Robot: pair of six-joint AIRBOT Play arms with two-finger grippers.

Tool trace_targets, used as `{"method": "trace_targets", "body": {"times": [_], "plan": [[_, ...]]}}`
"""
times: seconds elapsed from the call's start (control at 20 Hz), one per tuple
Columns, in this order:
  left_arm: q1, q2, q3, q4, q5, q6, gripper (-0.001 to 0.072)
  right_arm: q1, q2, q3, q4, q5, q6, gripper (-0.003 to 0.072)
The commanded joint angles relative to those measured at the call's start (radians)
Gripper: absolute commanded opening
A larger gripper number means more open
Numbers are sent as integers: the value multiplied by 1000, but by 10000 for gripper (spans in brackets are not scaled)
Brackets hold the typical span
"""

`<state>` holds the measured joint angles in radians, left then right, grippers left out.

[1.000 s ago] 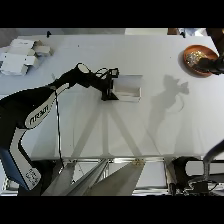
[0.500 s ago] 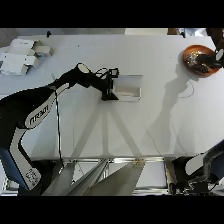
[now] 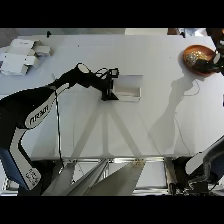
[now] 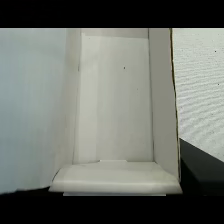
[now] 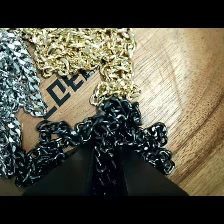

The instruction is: Fold the box and place the chain.

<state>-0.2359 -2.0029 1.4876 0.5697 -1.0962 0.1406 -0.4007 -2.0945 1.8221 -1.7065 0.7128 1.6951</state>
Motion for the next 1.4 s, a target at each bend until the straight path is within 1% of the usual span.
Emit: {"method": "trace_targets", "body": {"times": [0.0,0.15,0.2,0.35,0.5,0.7,0.9,1.0,1.05,1.15,1.35], "plan": [[1,1,0,0,0,0,378,3,13,2,6,31,-34,18],[1,1,0,0,0,0,378,3,78,2,5,38,-70,18],[1,1,0,0,1,0,378,3,111,2,5,49,-113,17],[1,1,0,0,0,0,378,3,220,2,6,131,-249,18],[1,1,0,0,0,0,378,3,338,2,10,259,-371,15],[1,1,0,0,0,0,378,3,455,2,53,512,-517,16],[1,1,0,0,0,0,378,3,497,2,172,750,-630,16],[1,1,0,0,0,0,378,7,497,2,232,838,-657,16],[1,1,0,0,0,0,378,16,497,2,238,860,-658,15],[1,1,0,0,0,0,378,52,497,2,243,863,-684,14],[1,1,0,0,0,0,378,176,498,2,245,821,-723,13]]}}
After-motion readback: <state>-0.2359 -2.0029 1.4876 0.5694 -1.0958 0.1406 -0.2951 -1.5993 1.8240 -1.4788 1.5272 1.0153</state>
